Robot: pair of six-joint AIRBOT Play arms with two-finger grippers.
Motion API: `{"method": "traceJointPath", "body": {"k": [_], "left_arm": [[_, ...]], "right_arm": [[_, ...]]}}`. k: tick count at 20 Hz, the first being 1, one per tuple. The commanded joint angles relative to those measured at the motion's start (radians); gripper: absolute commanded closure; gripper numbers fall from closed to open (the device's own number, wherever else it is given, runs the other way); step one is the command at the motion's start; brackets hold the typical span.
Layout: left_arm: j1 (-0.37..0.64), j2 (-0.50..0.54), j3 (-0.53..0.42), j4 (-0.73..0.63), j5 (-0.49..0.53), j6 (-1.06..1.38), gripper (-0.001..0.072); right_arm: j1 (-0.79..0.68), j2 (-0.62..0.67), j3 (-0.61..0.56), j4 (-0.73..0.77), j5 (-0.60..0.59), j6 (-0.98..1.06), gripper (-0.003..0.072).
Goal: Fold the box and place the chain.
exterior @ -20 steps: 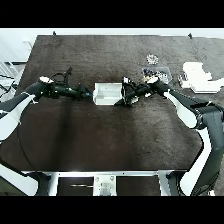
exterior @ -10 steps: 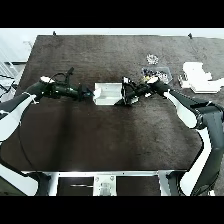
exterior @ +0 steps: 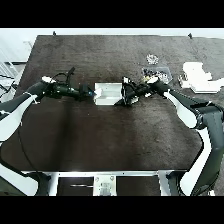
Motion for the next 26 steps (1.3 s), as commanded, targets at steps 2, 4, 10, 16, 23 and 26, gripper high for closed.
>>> {"method": "traceJointPath", "body": {"k": [2,4,10,16,23,26], "left_arm": [[-0.029,0.000,0.049,0.077,0.014,-0.072,0.0283],[-0.050,0.000,0.080,0.159,0.023,-0.132,0.0282],[-0.089,0.000,0.107,0.239,0.043,-0.214,0.0282],[-0.127,0.000,0.151,0.381,0.056,-0.360,0.0282],[-0.160,0.000,0.157,0.413,0.104,-0.430,0.0281],[-0.161,-0.001,0.164,0.419,0.103,-0.444,0.0282]], "right_arm": [[0.000,0.000,0.000,0.000,0.000,0.000,0.0198],[0.000,0.000,0.000,0.000,0.000,0.000,0.0198],[0.000,0.000,0.000,0.000,0.000,0.000,0.0198],[0.000,0.000,0.000,0.001,0.000,0.000,0.0197],[0.000,0.000,0.000,0.001,0.000,0.000,0.0198],[0.000,0.000,0.000,0.000,0.000,0.000,0.0197]]}}
